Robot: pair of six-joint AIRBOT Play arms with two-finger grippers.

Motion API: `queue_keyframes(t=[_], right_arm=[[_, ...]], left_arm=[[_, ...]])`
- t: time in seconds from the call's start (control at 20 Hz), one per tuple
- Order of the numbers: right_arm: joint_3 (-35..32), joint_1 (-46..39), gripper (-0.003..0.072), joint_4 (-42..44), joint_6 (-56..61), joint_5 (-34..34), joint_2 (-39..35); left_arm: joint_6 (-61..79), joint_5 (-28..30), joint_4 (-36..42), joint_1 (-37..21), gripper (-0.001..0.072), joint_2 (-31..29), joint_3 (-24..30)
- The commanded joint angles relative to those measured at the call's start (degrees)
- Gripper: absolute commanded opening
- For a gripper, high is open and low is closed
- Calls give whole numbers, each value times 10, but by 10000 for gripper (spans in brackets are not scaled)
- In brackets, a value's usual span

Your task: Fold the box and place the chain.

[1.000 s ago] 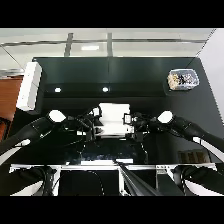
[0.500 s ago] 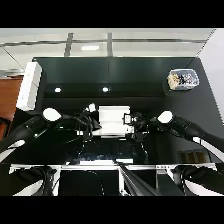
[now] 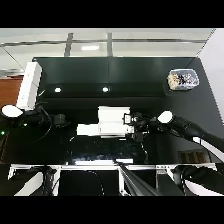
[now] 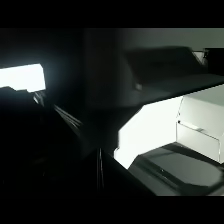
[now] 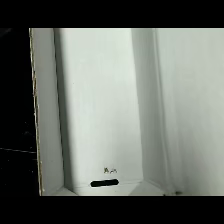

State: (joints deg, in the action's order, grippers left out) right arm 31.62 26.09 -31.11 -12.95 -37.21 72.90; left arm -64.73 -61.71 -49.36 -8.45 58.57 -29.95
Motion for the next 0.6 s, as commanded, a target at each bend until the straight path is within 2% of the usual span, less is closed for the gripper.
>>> queue_keyframes(t=[0.0, 0.1, 0.2, 0.45, 0.55], right_arm=[[0, 0, 410, 0, 0, 0, 0], [0, 0, 409, 0, 0, 0, 0], [0, 0, 410, 0, 0, 0, 0], [0, 0, 410, 0, 0, 0, 0], [0, 0, 409, 0, 0, 0, 0]], left_arm=[[-74, -88, 26, -85, 28, 46, 17], [-44, -84, 63, -83, 27, 82, 21], [-40, -68, 68, -61, 27, 112, 21], [-39, 3, 77, 41, 27, 165, 21], [15, -1, 132, 70, 27, 176, 21]])
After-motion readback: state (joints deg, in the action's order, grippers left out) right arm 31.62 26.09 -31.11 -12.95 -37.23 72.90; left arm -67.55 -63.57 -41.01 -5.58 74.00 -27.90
